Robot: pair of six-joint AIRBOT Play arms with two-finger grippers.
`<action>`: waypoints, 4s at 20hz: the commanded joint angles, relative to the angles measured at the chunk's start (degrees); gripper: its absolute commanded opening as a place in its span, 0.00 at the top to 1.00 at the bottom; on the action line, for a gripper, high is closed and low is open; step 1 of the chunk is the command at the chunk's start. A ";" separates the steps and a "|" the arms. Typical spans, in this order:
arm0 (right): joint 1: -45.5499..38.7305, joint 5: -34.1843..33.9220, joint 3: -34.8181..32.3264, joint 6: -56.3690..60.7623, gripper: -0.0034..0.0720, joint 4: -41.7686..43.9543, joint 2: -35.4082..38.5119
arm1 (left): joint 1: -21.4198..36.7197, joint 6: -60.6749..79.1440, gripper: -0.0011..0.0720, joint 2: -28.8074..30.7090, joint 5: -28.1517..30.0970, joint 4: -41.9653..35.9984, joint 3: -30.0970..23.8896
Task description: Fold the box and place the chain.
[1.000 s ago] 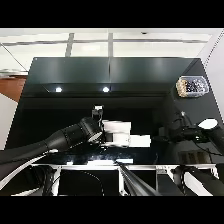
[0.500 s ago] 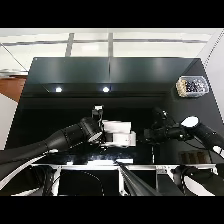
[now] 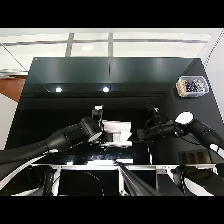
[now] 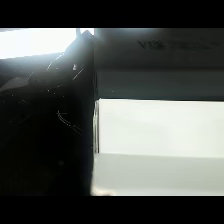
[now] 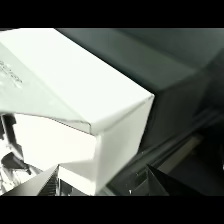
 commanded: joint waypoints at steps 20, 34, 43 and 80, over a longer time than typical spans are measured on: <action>29.42 -5.79 17.03 59.47 0.51 -46.34 -3.91 | 0.00 0.04 0.94 0.02 0.46 0.50 -0.02; 32.72 -4.42 21.86 68.74 0.64 -50.77 -10.86 | 0.00 0.04 0.94 0.02 0.35 0.44 -0.02; 32.72 -1.57 22.86 69.61 0.73 -50.77 -13.14 | 0.00 0.04 0.94 0.02 0.22 0.02 -0.02; 32.70 1.73 23.30 64.24 0.37 -51.65 -5.60 | -0.02 0.02 0.94 0.02 0.17 -0.22 -0.02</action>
